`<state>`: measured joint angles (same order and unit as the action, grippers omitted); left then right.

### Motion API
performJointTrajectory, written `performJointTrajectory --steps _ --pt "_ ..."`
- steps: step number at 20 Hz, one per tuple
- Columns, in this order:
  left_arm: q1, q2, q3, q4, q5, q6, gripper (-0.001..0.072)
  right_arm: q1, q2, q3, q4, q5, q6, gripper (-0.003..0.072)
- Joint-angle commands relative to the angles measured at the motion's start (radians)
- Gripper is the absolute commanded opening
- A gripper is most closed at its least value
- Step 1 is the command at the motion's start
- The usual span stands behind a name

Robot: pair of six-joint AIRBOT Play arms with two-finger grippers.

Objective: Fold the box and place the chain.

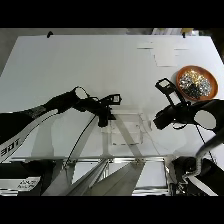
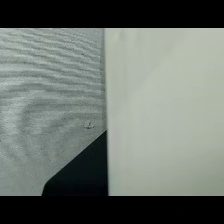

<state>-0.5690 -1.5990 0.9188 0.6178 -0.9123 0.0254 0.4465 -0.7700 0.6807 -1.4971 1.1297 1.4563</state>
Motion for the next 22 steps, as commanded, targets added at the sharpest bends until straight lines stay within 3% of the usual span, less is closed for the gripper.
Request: performJointTrajectory --steps 1,2,4,8,10,15,18,22 --pt "0.000 -0.001 0.000 0.000 0.000 0.000 0.0009 0.001 0.000 -0.001 0.002 -0.014 -0.036 0.0153" --pt "0.000 -0.001 0.000 0.000 0.000 0.000 0.0009 0.001 0.000 -0.001 0.002 -0.021 -0.055 0.0152" --pt "0.000 -0.001 0.000 0.000 0.000 0.000 0.0009 0.001 0.000 -0.001 0.046 -0.018 -0.164 0.0016" --pt "0.000 -0.001 0.000 0.000 0.000 0.000 0.0009 0.001 0.000 -0.002 0.311 0.045 -0.523 0.0016" --pt "0.000 -0.001 0.000 0.000 0.000 0.000 0.0009 0.003 0.000 -0.020 0.398 0.062 -0.605 0.0016" --pt "0.000 -0.001 0.000 0.000 0.000 0.000 0.0009 0.167 0.000 -0.148 0.364 -0.074 -0.653 0.0015" --pt "0.000 -0.001 0.000 0.000 0.000 0.000 0.0009 0.337 -0.003 -0.222 0.169 -0.262 -0.654 0.0016" --pt "0.000 -0.001 0.000 0.000 0.000 0.000 0.0009 0.373 -0.003 -0.251 0.053 -0.288 -0.653 0.0017"
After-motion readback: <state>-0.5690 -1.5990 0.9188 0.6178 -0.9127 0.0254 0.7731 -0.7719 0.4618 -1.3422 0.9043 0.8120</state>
